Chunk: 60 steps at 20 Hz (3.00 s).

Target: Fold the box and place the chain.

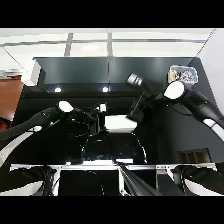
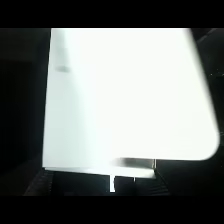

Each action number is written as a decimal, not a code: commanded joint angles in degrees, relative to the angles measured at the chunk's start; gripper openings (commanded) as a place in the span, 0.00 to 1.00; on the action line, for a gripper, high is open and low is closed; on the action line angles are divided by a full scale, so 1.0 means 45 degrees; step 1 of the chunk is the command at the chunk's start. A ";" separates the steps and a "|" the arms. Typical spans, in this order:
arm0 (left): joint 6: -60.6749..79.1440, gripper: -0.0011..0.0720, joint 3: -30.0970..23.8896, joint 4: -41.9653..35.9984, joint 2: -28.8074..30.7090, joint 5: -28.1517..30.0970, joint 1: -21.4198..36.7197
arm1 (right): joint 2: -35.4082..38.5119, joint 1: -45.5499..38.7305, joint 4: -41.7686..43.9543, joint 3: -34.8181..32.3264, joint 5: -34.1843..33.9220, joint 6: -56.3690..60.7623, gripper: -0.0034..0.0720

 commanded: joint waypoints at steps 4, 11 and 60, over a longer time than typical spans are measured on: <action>0.0024 0.56 0.0005 0.0034 -0.0005 -0.0053 -0.0010 | -0.0019 0.0539 0.0185 -0.0199 0.0374 -0.3521 0.97; 0.0024 0.56 0.0005 0.0044 -0.0005 -0.0053 -0.0039 | -0.0019 0.0539 0.0369 -0.0214 0.0364 -0.4061 0.97; 0.0019 0.56 0.0005 0.0165 -0.0005 -0.0039 -0.0112 | -0.0073 0.0661 0.0510 -0.0602 0.0053 -0.3793 0.46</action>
